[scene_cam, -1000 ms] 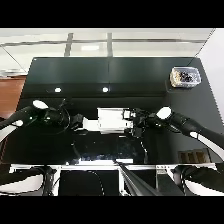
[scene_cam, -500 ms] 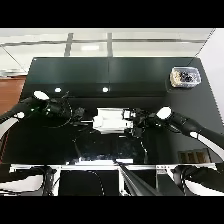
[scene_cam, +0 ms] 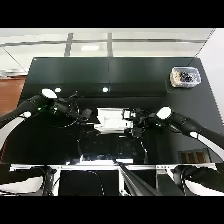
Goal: Fold the box and place the chain.
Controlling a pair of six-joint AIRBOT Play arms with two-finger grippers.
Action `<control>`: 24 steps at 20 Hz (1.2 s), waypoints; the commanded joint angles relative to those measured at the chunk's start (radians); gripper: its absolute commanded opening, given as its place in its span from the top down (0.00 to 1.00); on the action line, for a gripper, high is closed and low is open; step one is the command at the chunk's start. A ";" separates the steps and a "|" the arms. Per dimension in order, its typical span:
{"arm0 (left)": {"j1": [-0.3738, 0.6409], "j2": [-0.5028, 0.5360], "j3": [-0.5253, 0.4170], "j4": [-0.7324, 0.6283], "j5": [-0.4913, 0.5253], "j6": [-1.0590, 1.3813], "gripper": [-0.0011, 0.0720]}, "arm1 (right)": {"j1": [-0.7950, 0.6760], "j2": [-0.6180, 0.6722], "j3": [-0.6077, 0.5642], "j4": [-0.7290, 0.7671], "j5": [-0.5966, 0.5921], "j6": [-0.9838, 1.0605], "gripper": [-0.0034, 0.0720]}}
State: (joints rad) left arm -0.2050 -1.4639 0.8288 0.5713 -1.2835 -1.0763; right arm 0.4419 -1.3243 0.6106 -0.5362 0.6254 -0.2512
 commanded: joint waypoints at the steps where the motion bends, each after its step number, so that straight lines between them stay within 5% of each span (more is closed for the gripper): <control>1: -0.028 0.000 0.042 0.012 0.002 -0.059 0.30 | 0.001 0.000 0.000 0.000 0.000 0.000 0.83; 9: -0.188 -0.001 0.148 0.320 0.079 -0.368 0.32 | 0.001 0.000 0.000 0.000 0.000 0.000 0.83; 15: -0.282 -0.001 0.193 0.367 0.139 -0.452 0.33 | 0.001 0.000 0.000 0.000 0.000 0.000 0.83; 17: -0.303 -0.001 0.201 0.426 0.144 -0.504 0.44 | 0.001 0.000 0.000 0.000 0.000 0.000 0.83; 24: -0.361 -0.002 0.207 0.615 0.174 -0.673 0.44 | 0.001 0.000 0.000 0.000 0.000 0.000 0.83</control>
